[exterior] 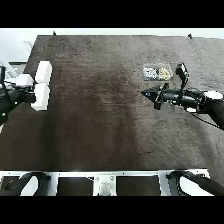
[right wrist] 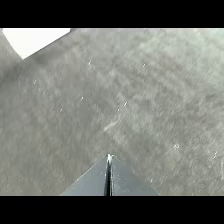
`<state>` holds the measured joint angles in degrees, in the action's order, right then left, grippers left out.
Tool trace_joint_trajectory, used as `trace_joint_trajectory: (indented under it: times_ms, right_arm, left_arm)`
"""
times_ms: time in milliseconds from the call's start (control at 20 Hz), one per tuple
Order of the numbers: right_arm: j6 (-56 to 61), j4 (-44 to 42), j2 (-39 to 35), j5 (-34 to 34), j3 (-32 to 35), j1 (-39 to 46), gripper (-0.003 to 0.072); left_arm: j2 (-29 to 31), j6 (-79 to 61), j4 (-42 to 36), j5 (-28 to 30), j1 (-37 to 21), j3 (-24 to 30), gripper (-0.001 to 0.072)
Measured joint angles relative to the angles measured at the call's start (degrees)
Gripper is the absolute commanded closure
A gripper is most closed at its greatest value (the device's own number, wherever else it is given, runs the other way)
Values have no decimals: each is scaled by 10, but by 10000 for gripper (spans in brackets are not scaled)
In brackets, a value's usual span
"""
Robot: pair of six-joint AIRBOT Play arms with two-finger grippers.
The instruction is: Fold the box and place the chain.
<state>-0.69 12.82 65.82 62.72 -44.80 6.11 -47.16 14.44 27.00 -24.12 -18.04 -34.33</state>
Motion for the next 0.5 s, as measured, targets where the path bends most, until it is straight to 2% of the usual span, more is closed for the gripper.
trace_joint_trajectory:
  times_ms: [250, 500]
  right_arm:
    - [-14, -59, -23, -39, 0, 0, 678]
    - [-18, -82, -101, -150, 29, 0, 678]
  left_arm:
    - [96, -47, -36, -19, 13, 27, 693]
    - [159, -68, -60, 23, 84, 89, 693]
